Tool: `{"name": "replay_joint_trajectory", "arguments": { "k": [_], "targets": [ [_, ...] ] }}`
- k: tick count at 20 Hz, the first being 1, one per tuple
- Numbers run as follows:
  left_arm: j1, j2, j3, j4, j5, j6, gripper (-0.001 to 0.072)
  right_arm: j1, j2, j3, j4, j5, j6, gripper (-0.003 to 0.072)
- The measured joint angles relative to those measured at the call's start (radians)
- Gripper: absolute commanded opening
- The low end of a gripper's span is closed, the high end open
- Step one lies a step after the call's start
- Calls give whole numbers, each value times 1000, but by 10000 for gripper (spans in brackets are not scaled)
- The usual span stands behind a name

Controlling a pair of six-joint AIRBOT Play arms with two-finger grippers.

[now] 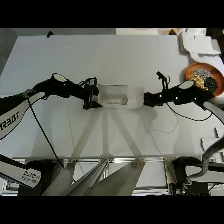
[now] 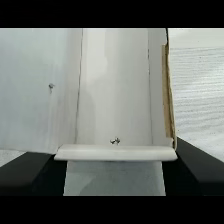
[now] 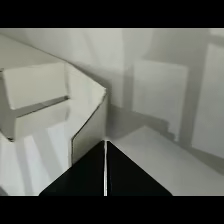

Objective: Fold the box and place the chain.

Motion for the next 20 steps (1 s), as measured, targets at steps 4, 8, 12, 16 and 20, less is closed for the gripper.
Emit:
{"name": "replay_joint_trajectory", "arguments": {
  "k": [4,8,12,16,20],
  "targets": [
    [0,0,0,0,0,0,276,50,-8,0,62,4,-10,5],
    [0,0,0,0,0,0,276,95,-9,0,144,5,-14,316],
    [1,0,0,2,0,2,276,122,-9,0,210,2,-12,315],
    [1,1,0,3,0,1,276,135,-4,0,233,1,-11,214],
    [0,1,0,-1,3,-1,276,139,31,0,177,-24,11,133]
  ]
}}
